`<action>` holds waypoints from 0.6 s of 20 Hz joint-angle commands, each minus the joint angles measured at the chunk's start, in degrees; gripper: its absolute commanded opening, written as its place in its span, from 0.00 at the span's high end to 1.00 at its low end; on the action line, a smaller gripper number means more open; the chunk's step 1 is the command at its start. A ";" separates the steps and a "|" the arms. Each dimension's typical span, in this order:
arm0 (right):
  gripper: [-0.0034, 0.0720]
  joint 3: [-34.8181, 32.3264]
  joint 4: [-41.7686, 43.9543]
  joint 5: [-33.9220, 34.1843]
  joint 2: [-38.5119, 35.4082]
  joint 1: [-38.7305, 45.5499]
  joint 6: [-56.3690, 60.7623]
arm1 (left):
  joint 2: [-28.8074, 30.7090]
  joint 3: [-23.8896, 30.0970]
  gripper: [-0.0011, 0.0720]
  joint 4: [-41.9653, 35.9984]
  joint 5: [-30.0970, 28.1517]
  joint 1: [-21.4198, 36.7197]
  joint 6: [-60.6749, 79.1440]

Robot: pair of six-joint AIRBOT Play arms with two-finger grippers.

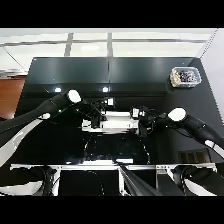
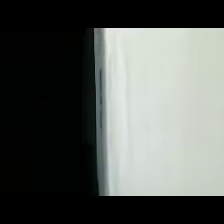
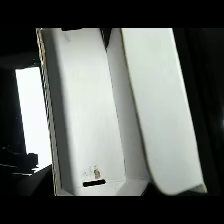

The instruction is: Fold the box and place the chain.

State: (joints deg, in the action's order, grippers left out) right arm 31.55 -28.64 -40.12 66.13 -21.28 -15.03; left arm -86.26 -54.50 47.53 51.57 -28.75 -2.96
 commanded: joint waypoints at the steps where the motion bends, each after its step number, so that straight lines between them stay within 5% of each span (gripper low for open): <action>1: 0.02 0.00 2.69 -1.42 3.32 0.22 -6.08 | -0.04 0.02 0.95 -0.02 -0.11 -0.02 -0.04; 12: 0.02 0.00 1.84 0.28 6.54 0.20 -6.36 | -0.74 0.04 0.95 0.52 -0.33 -0.59 -0.02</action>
State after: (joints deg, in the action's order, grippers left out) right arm 31.55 -26.79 -40.53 72.31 -21.10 -21.50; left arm -86.78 -54.48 47.72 51.13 -29.30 -2.96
